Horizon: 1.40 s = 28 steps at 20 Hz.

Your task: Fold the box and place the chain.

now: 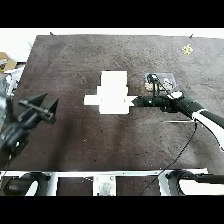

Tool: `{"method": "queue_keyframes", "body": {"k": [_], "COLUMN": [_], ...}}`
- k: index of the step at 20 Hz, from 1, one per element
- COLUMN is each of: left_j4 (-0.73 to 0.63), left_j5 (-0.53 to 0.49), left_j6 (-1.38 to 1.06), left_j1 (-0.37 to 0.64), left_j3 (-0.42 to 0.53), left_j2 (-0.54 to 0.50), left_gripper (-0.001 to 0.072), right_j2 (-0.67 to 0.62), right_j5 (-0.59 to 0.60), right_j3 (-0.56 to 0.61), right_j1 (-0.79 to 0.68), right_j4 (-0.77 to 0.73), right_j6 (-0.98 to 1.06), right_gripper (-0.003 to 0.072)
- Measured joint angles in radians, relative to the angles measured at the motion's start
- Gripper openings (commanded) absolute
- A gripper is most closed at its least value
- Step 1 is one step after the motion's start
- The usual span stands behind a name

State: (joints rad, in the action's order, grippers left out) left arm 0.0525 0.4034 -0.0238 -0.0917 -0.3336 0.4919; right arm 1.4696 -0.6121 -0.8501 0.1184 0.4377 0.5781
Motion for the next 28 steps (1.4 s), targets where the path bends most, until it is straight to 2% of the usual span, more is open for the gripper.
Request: {"method": "queue_keyframes", "body": {"k": [3,6,11,15,17,19,21,25,28], "left_j4": [0.002,0.059,0.319,0.506,0.565,0.597,0.598,0.523,0.470], "left_j5": [0.138,0.303,0.589,0.764,0.813,0.864,0.920,1.020,1.055], "left_j6": [0.014,0.093,0.394,0.583,0.640,0.673,0.689,0.689,0.673], "left_j1": [0.000,0.000,-0.007,-0.042,-0.061,-0.084,-0.100,-0.112,-0.120], "left_j3": [-0.198,-0.460,-1.002,-1.374,-1.505,-1.601,-1.660,-1.705,-1.715], "left_j2": [0.303,0.622,1.098,1.366,1.468,1.551,1.616,1.709,1.745], "left_gripper": [0.0492,0.0492,0.0492,0.0492,0.0492,0.0492,0.0492,0.0491,0.0490], "right_j2": [0.000,0.000,0.000,0.000,0.000,0.000,0.000,0.000,0.000], "right_j5": [0.003,0.005,0.002,-0.016,-0.021,-0.024,-0.025,-0.027,-0.027], "right_j3": [0.000,0.000,0.000,0.000,0.000,0.000,0.000,0.000,0.000], "right_j1": [0.002,0.003,0.003,0.003,0.003,0.003,0.003,0.003,0.003], "right_j4": [0.000,0.000,0.001,0.003,0.003,0.003,0.003,0.003,0.003], "right_j6": [-0.011,-0.022,-0.050,-0.071,-0.079,-0.083,-0.086,-0.089,-0.089], "right_gripper": [0.0002,0.0003,0.0003,0.0003,0.0003,0.0003,0.0003,0.0003,0.0003]}}
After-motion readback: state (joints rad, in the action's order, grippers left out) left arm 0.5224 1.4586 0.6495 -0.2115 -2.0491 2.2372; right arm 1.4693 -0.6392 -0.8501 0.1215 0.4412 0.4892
